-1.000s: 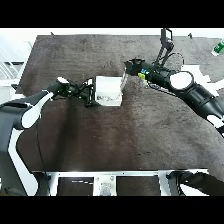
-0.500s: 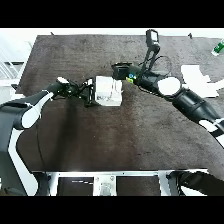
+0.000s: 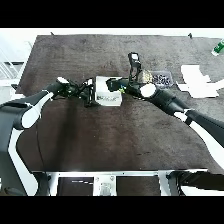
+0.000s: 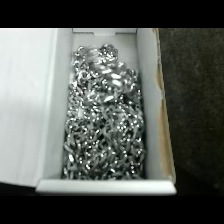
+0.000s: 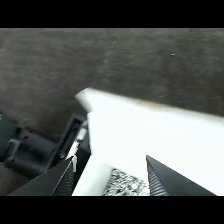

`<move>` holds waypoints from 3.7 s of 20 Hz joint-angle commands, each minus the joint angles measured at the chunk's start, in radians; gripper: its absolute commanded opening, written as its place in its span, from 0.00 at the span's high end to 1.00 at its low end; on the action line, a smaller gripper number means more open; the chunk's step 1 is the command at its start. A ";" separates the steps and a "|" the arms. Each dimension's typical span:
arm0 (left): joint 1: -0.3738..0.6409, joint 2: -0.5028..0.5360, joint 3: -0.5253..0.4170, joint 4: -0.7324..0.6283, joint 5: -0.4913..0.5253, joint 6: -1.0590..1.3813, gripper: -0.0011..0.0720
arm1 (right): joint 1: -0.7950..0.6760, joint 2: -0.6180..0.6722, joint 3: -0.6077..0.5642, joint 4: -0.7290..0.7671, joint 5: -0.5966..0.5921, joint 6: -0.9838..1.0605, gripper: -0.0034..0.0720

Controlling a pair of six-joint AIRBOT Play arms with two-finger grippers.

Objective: Fold the box and place the chain.

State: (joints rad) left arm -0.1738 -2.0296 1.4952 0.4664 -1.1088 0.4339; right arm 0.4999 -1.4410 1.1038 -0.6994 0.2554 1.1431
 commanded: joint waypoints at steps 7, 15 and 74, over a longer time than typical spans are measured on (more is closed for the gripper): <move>0.000 0.000 0.000 0.000 0.000 0.000 0.34 | -0.277 0.171 0.002 -0.052 0.146 -0.233 0.57; 0.000 0.000 0.000 -0.001 0.000 0.000 0.34 | -0.423 -0.177 0.211 0.337 0.522 -0.719 0.56; 0.000 0.000 0.000 0.000 0.000 0.001 0.34 | -0.190 -0.381 0.488 -0.083 0.829 -0.762 0.28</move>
State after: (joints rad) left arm -0.1738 -2.0296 1.4948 0.4656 -1.1088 0.4343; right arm 0.3099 -1.8290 1.5890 -0.7902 1.0912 0.3840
